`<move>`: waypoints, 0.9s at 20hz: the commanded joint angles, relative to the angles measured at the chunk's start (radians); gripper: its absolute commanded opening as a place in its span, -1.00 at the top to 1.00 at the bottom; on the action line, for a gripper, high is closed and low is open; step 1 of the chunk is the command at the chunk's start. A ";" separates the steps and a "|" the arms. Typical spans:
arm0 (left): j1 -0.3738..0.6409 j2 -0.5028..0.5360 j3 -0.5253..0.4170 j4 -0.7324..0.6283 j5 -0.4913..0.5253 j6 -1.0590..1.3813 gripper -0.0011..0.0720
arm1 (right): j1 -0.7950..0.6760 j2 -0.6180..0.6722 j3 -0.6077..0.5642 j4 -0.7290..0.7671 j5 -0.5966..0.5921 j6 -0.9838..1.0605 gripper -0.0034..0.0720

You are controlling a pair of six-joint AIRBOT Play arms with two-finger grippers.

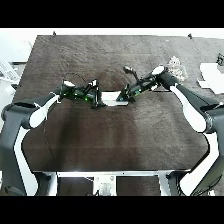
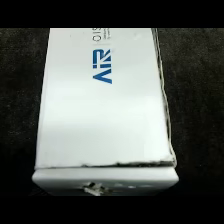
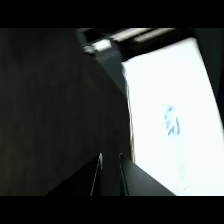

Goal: Fold the box and place the chain.

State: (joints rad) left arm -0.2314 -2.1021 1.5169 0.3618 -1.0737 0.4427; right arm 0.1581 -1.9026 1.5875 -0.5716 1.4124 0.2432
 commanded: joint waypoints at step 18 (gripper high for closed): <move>0.000 0.001 0.001 -0.006 -0.011 0.003 0.14 | -0.133 0.872 -0.836 0.045 -0.534 0.097 0.73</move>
